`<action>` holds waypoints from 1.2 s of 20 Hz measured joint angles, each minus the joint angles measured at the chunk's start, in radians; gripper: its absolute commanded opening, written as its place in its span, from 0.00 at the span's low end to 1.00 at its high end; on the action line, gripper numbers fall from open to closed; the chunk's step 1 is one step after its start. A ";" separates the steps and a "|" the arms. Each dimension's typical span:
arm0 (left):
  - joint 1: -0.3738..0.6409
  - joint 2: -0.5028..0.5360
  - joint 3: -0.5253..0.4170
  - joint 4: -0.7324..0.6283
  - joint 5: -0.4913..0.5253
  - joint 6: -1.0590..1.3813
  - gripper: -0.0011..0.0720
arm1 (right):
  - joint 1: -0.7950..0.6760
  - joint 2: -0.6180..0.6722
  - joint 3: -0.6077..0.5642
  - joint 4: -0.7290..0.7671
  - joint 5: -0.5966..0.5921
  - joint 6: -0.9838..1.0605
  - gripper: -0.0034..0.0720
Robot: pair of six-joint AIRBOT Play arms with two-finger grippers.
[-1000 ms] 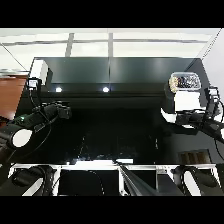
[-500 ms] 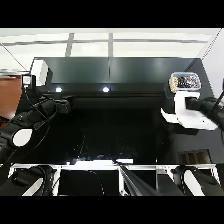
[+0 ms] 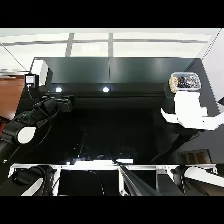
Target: Fold the box and place the chain.
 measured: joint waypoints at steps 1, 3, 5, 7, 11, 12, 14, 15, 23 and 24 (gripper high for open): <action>0.000 -0.006 0.000 0.000 0.000 0.000 0.99 | -0.011 -0.031 0.035 -0.028 0.031 0.018 0.99; 0.000 -0.013 0.000 0.000 -0.009 0.000 0.99 | -0.025 -0.103 0.105 -0.072 0.112 0.040 0.98; 0.000 -0.017 0.000 0.000 -0.029 0.000 0.98 | -0.032 -0.174 0.156 -0.096 0.212 0.043 0.98; 0.000 -0.020 0.000 0.000 -0.056 0.000 0.98 | -0.036 -0.230 0.185 -0.108 0.309 0.029 0.78; 0.000 -0.021 0.000 -0.003 -0.096 0.000 0.98 | -0.039 -0.279 0.211 -0.120 0.393 0.008 0.28; 0.000 -0.021 0.000 -0.006 -0.101 0.000 0.98 | -0.040 -0.284 0.216 -0.120 0.404 0.002 0.19; 0.000 -0.022 0.000 -0.015 -0.108 -0.001 0.98 | -0.040 -0.290 0.226 -0.119 0.427 -0.009 0.06; 0.000 -0.022 0.000 -0.018 -0.109 -0.001 0.98 | -0.040 -0.290 0.230 -0.110 0.443 -0.029 0.06; 0.000 -0.022 0.000 -0.026 -0.118 -0.001 0.98 | -0.016 -0.236 0.219 0.143 0.554 -0.165 0.06; 0.000 -0.023 0.000 -0.026 -0.118 -0.001 0.98 | 0.000 -0.215 0.195 0.190 0.555 -0.184 0.06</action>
